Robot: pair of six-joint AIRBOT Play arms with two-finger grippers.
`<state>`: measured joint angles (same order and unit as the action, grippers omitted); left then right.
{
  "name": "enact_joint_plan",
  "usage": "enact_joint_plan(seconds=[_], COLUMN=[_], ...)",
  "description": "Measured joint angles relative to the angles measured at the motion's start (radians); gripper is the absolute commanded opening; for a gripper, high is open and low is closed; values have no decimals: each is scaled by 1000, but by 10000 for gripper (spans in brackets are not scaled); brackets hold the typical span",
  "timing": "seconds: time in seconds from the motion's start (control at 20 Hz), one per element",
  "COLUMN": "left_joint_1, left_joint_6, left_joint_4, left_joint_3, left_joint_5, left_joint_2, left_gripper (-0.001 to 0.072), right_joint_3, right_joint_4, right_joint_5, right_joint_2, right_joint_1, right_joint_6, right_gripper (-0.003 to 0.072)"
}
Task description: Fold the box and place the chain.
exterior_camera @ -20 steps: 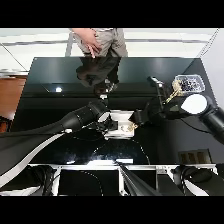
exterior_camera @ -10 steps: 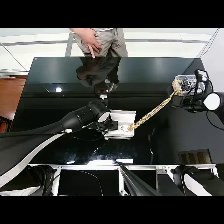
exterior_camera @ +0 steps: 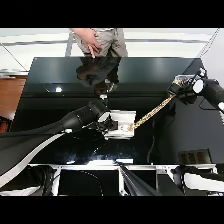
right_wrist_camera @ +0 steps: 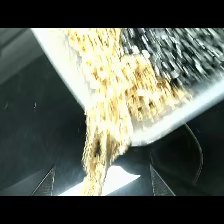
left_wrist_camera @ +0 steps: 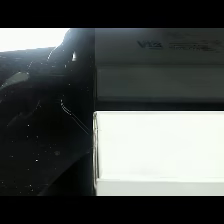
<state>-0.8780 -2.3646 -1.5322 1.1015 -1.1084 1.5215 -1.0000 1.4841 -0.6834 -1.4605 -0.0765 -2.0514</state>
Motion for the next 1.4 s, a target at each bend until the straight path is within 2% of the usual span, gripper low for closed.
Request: enact_joint_plan(seconds=[0.15, 0.2, 0.25, 0.4, 0.55, 0.7, 0.95, 1.15, 1.4], left_joint_1=[0, 0, 0, 0, 0, 0, 0, 0, 0], left_joint_6=[0, 0, 0, 0, 0, 0, 0, 0, 0], left_joint_4=[0, 0, 0, 0, 0, 0, 0, 0, 0], left_joint_3=[0, 0, 0, 0, 0, 0, 0, 0, 0], left_joint_5=[0, 0, 0, 0, 0, 0, 1, 1, 1], left_joint_2=[0, 0, 0, 0, 0, 0, 0, 0, 0], left_gripper=[32, 32, 32, 32, 32, 32, 32, 32, 32], right_joint_3=[-30, -37, -43, -57, -64, -66, -67, -67, -66], right_joint_4=[-11, -11, -11, -13, -15, -56, -216, -336, -449], right_joint_5=[19, 24, 24, -4, -48, -125, -308, -463, -563], right_joint_2=[-50, -58, -63, -56, 3, 114, 362, 529, 607], right_joint_1=[-3, -3, -3, -4, -4, -4, 10, 80, 245], right_joint_6=[-15, -14, -12, 38, 132, 266, 476, 555, 581], right_gripper=[239, 64, 13, 13, 10, 10, 10, 9, 10])
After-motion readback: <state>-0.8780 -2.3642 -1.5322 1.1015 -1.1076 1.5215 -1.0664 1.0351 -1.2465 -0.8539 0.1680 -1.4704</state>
